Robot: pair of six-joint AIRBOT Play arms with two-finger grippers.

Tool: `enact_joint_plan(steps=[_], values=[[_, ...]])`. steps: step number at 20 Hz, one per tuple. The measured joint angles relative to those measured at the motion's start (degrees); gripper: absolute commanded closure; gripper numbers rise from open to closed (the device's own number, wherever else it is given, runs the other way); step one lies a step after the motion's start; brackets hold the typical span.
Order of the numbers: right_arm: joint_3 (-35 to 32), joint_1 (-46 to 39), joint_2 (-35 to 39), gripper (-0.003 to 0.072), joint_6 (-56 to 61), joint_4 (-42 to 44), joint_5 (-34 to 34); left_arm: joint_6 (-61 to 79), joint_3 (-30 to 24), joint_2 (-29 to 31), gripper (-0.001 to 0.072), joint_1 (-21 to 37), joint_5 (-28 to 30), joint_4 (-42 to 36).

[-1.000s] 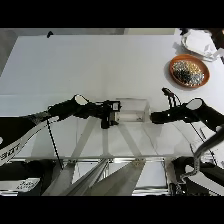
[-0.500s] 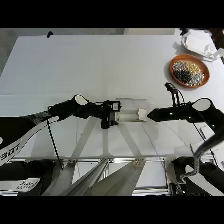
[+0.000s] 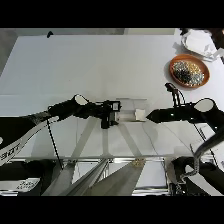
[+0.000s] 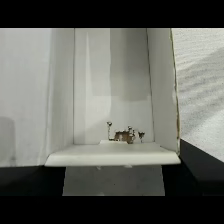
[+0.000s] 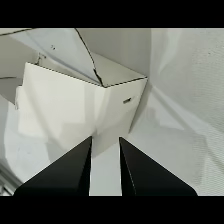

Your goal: Fold the box and place the chain.

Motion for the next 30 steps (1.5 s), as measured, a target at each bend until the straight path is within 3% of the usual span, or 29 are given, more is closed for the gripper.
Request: enact_joint_plan(steps=[2,6,11,13,21,25,30], values=[[0.0,0.0,0.2,0.0386,0.0,0.0,0.3,0.0,0.0,0.0,0.0396,0.0,0.0,0.0],[0.0,1.9,0.3,0.0337,0.0,0.1,-0.3,0.0,0.0,0.0,0.0396,0.0,0.0,0.0],[0.5,7.9,0.3,0.0336,3.6,-2.0,-6.9,0.0,0.0,0.0,0.0396,0.0,0.0,0.0],[1.5,10.4,0.2,0.0227,7.9,-6.1,-9.2,0.0,0.0,0.0,0.0396,0.0,0.0,0.0],[7.9,20.6,-5.5,0.0230,26.9,-20.6,-10.2,0.0,0.0,0.0,0.0396,0.0,0.0,0.0],[10.3,25.2,-9.3,0.0282,37.0,-26.9,-9.0,0.0,0.0,0.0,0.0396,0.0,0.0,0.0],[12.4,28.2,-12.9,0.0291,46.6,-32.9,-8.7,0.0,0.0,0.0,0.0396,0.0,0.0,0.0]])
